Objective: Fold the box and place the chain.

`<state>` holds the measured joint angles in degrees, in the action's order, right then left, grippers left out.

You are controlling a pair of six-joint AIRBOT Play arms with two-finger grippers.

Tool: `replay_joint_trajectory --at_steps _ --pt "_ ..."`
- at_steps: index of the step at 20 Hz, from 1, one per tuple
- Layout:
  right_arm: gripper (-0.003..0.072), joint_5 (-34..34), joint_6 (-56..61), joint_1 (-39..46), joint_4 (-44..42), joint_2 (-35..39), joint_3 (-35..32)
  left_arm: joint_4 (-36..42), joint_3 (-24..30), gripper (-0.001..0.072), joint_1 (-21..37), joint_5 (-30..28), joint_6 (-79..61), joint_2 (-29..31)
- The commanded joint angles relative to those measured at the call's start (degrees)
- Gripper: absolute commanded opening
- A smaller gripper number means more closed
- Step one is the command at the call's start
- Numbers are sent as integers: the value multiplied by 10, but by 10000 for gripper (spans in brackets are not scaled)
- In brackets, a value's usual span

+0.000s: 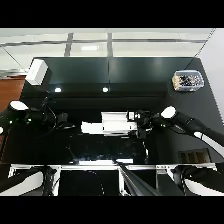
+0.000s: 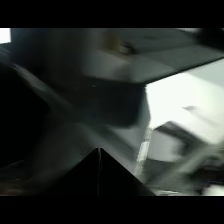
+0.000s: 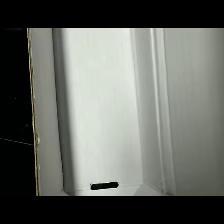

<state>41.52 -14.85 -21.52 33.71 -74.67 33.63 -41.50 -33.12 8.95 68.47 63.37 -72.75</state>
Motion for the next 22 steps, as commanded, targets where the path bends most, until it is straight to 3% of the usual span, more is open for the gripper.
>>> replay_joint_trajectory --at_steps 1,5,9,11,13,19,22 --pt "487 0 0 0 0 0 0 89 19 25 -14 7 -11 -69" --pt "487 0 0 0 0 0 0 118 19 27 -120 -30 -47 -90" --pt "487 0 0 0 0 0 0 205 15 59 -129 13 -158 -92" --pt "487 0 0 0 0 0 0 186 4 246 -129 22 -157 -92" --pt "487 0 0 0 0 0 0 182 -6 588 -129 28 -156 -91" --pt "487 0 0 0 0 0 0 181 -47 593 -159 29 -143 -91" --pt "487 0 0 0 0 0 0 148 -76 500 -189 18 -86 -91"
